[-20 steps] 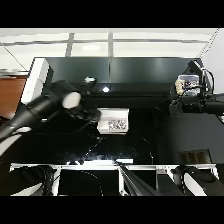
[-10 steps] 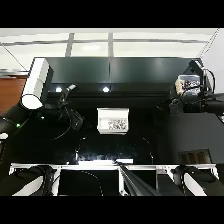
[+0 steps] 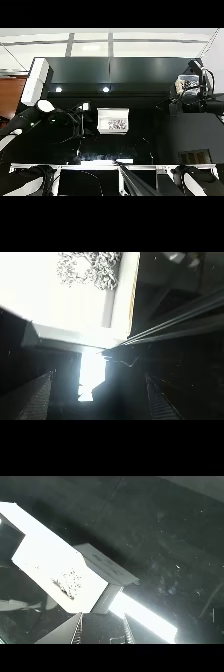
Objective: Fold the box and place the chain.
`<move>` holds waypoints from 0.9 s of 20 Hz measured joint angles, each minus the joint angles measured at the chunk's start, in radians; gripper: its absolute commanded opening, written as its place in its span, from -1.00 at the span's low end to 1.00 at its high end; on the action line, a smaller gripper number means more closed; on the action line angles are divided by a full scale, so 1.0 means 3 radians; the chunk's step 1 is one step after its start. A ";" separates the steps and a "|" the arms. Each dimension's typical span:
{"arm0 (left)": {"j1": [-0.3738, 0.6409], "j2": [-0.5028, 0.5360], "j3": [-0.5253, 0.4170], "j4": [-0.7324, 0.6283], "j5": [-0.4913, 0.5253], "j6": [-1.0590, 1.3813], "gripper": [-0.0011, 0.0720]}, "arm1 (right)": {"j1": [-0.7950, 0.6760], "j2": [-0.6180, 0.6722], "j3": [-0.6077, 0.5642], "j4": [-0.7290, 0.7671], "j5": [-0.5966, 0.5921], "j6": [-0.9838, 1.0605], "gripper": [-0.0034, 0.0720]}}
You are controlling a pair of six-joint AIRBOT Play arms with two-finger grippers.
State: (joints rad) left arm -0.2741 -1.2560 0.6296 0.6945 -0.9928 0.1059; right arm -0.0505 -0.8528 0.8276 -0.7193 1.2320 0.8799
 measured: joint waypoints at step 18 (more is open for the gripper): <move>-0.0144 -0.0429 0.0205 -0.0282 0.0149 0.0427 0.99 | 0.0004 0.0000 0.0000 0.0001 0.0005 -0.0005 -0.07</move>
